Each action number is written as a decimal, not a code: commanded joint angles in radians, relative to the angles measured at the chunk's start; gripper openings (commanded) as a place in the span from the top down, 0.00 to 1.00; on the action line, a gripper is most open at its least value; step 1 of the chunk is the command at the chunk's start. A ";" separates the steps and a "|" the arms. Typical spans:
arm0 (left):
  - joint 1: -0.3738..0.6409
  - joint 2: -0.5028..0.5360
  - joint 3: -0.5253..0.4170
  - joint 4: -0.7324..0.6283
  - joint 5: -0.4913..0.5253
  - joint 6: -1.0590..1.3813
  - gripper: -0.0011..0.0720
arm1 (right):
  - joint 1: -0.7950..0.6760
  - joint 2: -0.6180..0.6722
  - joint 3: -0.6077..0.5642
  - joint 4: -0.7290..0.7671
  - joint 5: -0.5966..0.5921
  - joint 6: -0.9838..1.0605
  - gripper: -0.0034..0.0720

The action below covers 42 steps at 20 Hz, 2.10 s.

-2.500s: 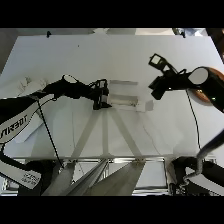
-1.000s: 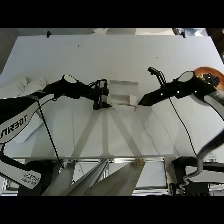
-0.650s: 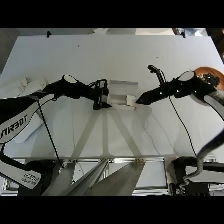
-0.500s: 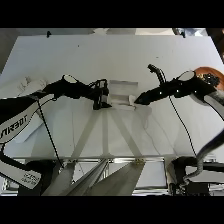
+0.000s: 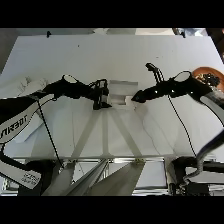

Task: Fold the box and place the chain.

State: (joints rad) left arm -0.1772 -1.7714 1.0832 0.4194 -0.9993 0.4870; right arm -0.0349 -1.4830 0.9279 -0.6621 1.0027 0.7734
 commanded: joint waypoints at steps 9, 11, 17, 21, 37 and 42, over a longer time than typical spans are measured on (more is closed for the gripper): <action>0.001 0.000 0.000 0.000 0.000 0.001 0.58 | 0.055 0.000 0.000 -0.167 -0.111 0.196 0.33; 0.001 0.000 0.000 0.000 0.000 0.001 0.58 | 0.055 -0.001 0.000 -0.176 -0.112 0.197 0.34; 0.001 0.000 0.000 0.000 0.000 0.001 0.58 | 0.055 0.000 0.000 -0.175 -0.106 0.196 0.35; 0.001 0.000 0.000 0.000 0.000 0.001 0.58 | 0.105 0.000 0.000 -0.281 -0.107 0.206 0.36; 0.001 0.000 0.000 0.000 0.000 0.001 0.58 | 0.202 0.053 0.025 -0.575 -0.188 0.713 0.48; 0.001 0.000 0.000 0.000 0.000 0.001 0.58 | 0.220 0.053 0.062 -0.604 -0.156 0.723 0.48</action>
State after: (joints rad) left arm -0.1776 -1.7718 1.0836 0.4191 -0.9981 0.4881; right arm 0.1715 -1.4303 0.9691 -1.2442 0.8257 1.4754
